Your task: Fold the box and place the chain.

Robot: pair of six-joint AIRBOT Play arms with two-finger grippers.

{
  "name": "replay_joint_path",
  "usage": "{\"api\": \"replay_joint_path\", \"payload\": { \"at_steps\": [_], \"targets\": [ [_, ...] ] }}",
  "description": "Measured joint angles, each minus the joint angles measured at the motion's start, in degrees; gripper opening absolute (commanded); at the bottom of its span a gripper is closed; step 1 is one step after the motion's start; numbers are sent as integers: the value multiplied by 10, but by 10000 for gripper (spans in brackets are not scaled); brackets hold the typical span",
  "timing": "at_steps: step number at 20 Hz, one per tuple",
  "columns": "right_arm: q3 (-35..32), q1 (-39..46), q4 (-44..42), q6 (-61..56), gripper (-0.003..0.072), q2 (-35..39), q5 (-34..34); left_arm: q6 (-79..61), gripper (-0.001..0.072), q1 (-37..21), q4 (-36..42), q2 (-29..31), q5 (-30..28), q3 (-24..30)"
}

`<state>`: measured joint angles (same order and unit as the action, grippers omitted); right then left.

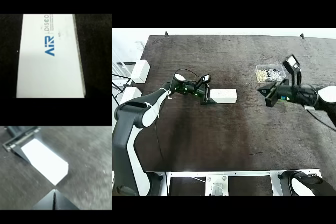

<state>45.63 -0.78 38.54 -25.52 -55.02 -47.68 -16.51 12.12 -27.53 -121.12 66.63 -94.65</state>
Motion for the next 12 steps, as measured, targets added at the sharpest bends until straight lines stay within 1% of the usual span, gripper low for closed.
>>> {"api": "replay_joint_path", "payload": {
  "at_steps": [1,4,6,8,10,12],
  "targets": [
    [-20,4,4,-1,18,10,7,0,26,0,1,0,1,0],
    [-51,11,5,-3,18,27,21,13,17,-1,7,4,7,-2],
    [-59,14,3,-3,18,32,28,36,16,-9,16,23,8,-7],
    [-64,15,4,-4,18,35,30,62,16,-26,16,47,-2,-9],
    [-67,16,5,-4,18,36,31,102,16,-58,18,83,-39,-10],
    [-68,16,4,-5,18,36,33,158,16,-98,19,110,-97,-10]
  ]
}}
